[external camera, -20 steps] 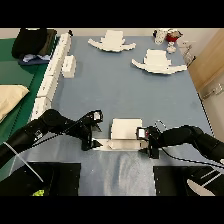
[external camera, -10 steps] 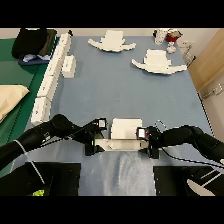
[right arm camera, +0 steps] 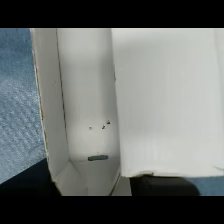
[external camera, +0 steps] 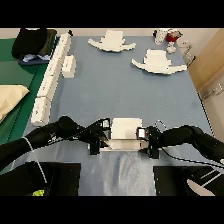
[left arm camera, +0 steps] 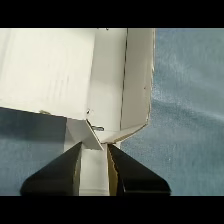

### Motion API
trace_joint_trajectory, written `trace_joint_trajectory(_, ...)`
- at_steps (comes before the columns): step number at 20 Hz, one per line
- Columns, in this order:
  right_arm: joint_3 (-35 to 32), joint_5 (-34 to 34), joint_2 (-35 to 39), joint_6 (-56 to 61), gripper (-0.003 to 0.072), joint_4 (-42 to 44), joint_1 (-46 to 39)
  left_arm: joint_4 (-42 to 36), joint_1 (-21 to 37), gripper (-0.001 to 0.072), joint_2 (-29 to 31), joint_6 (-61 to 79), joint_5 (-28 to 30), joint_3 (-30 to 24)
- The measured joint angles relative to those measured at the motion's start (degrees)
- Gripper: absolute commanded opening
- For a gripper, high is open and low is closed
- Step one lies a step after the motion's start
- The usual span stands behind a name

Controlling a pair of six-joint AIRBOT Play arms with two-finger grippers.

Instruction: Fold the box.

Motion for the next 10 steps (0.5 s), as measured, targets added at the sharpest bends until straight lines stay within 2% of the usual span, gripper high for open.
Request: trace_joint_trajectory(10,0.0,0.0,0.0,-0.1,0.0436,-0.1,0.0,-5.9,-1.8,0.0236,-0.3,1.9,0.6,0.9)
